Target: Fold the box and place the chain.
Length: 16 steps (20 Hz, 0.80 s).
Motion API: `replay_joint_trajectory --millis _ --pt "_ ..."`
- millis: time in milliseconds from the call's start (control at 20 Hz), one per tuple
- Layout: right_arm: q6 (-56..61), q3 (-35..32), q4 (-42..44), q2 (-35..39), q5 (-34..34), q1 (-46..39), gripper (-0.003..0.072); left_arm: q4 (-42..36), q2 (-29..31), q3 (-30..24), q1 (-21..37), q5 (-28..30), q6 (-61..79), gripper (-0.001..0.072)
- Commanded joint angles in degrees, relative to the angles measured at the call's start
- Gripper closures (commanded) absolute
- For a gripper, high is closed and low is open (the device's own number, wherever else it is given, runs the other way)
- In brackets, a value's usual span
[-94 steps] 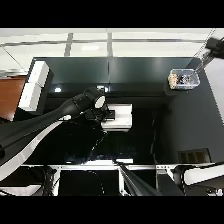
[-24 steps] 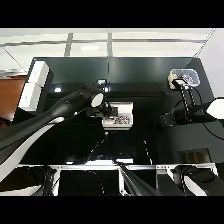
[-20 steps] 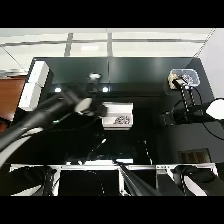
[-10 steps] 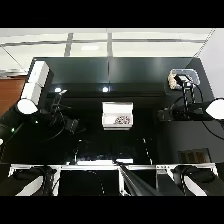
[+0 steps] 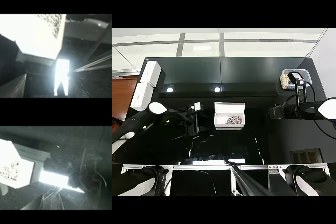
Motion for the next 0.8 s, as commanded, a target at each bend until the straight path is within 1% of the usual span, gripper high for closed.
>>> replay_joint_trajectory --millis 0,100,200,300,550,650,750 --pt "0.0 -0.02 0.15 0.02 -0.55 0.0 0.0452 -0.96 -7.52 4.79 -1.97 1.53 6.56 -0.0006" --pt "0.0 -0.02 0.13 0.02 -0.72 0.0 0.0452 -0.87 -9.27 5.88 -3.63 1.7 8.48 -0.0006" --pt "0.0 -0.02 0.15 0.02 -1.38 0.0 0.0452 -0.92 -10.51 6.38 -5.27 3.56 8.48 -0.0006" --pt "0.0 -0.02 0.15 0.02 -1.64 0.0 0.0452 -1.11 -10.78 6.86 -5.6 4.9 7.78 -0.0006" --pt "-0.02 -0.02 0.15 0.02 -1.66 0.0 0.0452 -1.05 -11.19 7.43 -4.96 4.66 4.79 -0.0005" --pt "-0.02 -0.02 0.15 0.02 -1.9 0.0 0.0452 0.5 -11.21 7.43 -5.53 2.93 4.83 -0.0004" --pt "-0.02 -0.02 0.15 0.02 -2.25 0.0 0.0453 0.68 -11.23 7.5 -6.23 3.39 4.83 -0.0004"
